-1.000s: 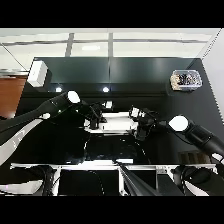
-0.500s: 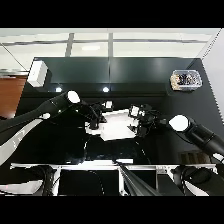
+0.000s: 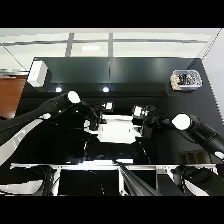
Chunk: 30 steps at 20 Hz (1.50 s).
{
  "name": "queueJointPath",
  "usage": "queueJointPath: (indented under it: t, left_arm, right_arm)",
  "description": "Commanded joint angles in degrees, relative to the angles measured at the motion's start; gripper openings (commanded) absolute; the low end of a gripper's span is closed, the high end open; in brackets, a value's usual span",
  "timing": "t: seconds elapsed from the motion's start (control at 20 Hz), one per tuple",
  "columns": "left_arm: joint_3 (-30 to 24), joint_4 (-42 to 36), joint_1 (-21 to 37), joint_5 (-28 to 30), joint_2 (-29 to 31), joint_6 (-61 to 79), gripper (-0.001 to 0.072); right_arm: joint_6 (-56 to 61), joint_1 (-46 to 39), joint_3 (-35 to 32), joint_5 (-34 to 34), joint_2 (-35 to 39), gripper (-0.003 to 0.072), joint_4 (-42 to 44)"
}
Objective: Fold the box and place the chain.
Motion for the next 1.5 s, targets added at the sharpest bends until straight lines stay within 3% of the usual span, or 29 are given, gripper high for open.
queueJointPath:
  t: [0.0,0.2,0.45,0.65,1.05,1.45]
  left_arm:
    - [0.0,-0.2,0.0,0.4,0.0,-0.1,0.0024]
    - [0.0,-0.2,0.0,0.4,0.0,-0.1,0.0024]
    - [0.0,-0.2,0.0,0.3,0.0,-0.1,0.0024]
    - [0.0,-0.2,0.0,0.1,0.0,-0.1,0.0024]
    - [0.0,-0.2,0.0,-0.1,0.0,-0.1,0.0024]
    - [0.0,-0.2,0.0,-0.1,0.0,-0.1,0.0024]
  right_arm:
    - [1.4,-0.3,0.0,12.3,0.0,0.0699,-6.1]
    - [3.3,0.2,-1.2,14.9,0.0,0.0699,-1.4]
    - [4.9,6.0,-5.4,5.3,0.0,0.0699,7.5]
    - [11.3,8.3,-6.4,-3.0,0.0,0.0698,7.6]
    - [14.1,8.1,-5.5,-6.7,5.3,0.0699,3.7]
    - [10.9,8.2,-5.5,-11.1,5.8,0.0699,2.6]
